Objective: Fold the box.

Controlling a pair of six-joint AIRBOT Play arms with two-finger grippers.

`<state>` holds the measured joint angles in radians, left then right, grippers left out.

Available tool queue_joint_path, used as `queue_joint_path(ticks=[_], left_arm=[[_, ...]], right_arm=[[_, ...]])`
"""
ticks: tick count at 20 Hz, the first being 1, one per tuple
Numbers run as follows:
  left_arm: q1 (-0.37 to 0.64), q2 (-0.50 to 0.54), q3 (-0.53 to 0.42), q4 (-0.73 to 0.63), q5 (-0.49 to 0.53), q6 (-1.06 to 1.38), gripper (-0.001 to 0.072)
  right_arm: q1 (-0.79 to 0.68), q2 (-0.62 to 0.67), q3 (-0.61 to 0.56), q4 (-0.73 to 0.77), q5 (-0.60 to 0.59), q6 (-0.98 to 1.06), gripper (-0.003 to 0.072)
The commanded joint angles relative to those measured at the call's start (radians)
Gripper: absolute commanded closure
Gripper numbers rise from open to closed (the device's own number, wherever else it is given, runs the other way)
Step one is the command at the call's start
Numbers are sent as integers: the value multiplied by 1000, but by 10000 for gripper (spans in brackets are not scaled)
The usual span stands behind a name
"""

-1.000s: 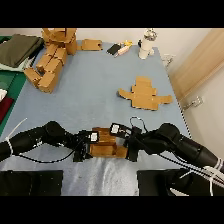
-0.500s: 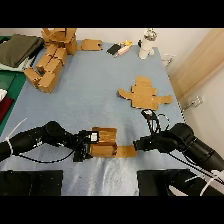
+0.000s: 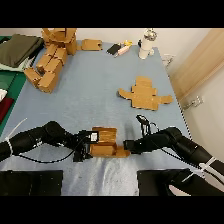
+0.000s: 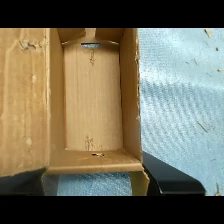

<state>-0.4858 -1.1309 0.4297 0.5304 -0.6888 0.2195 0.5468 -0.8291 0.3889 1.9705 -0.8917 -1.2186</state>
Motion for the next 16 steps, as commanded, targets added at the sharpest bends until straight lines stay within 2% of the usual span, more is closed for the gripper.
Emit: queue_joint_path(ticks=[1, 6, 7, 8, 16], left_arm=[[0, -1, 0, 0, 0, 0, 206], [0, -1, 0, 0, 0, 0, 207], [0, -1, 0, 0, 0, 0, 207], [0, -1, 0, 0, 0, 0, 207], [0, -1, 0, 0, 0, 0, 206]], right_arm=[[14, -10, 9, 88, 13, -51, 683], [50, 60, 79, 96, -11, -19, 681], [58, 67, 81, 105, -11, -17, 648], [66, 68, 80, 105, -17, -8, 579], [77, 69, 80, 89, -45, -8, 578]])
